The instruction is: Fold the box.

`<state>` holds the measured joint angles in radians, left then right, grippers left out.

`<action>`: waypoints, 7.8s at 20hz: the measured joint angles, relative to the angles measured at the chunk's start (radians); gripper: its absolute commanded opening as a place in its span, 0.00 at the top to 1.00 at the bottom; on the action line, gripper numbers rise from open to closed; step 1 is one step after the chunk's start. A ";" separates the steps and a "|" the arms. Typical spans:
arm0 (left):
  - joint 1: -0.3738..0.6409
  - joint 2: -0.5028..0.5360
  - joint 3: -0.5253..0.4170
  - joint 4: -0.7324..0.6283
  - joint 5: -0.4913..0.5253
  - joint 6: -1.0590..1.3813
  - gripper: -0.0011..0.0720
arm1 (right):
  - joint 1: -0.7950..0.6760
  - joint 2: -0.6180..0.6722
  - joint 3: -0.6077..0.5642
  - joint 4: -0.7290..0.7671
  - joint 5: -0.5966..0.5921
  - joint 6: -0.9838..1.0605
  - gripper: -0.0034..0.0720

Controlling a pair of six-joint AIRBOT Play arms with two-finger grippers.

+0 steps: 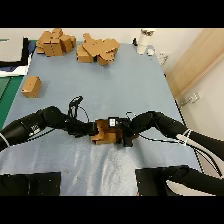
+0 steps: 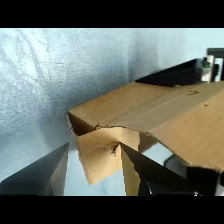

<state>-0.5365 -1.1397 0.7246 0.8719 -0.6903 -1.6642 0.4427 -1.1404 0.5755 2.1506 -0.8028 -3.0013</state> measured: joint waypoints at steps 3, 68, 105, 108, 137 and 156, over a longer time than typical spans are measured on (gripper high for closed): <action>-0.065 -0.023 0.053 0.141 0.008 -0.169 0.27 | 0.000 0.000 0.000 0.000 0.000 0.000 0.16; -0.251 -0.351 0.442 0.472 -0.424 -0.649 0.38 | -0.002 0.000 0.000 0.000 0.001 0.000 0.16; 0.167 -0.342 0.445 -0.001 -0.742 -0.153 0.97 | 0.000 0.000 0.000 0.000 0.000 0.000 0.16; 0.213 -0.342 0.445 -0.002 -0.751 -0.010 0.97 | 0.000 0.000 0.000 0.000 0.000 0.000 0.16; 0.251 -0.028 -0.164 -0.421 -0.109 1.973 0.00 | 0.000 0.000 0.000 0.000 0.000 0.000 0.16; 0.147 -0.107 -0.177 -0.601 0.011 2.103 0.00 | 0.000 0.000 0.000 0.000 0.000 0.000 0.16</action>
<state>-0.3893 -1.2465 0.5480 0.2710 -0.6788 0.4389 0.4427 -1.1404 0.5751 2.1502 -0.8024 -3.0013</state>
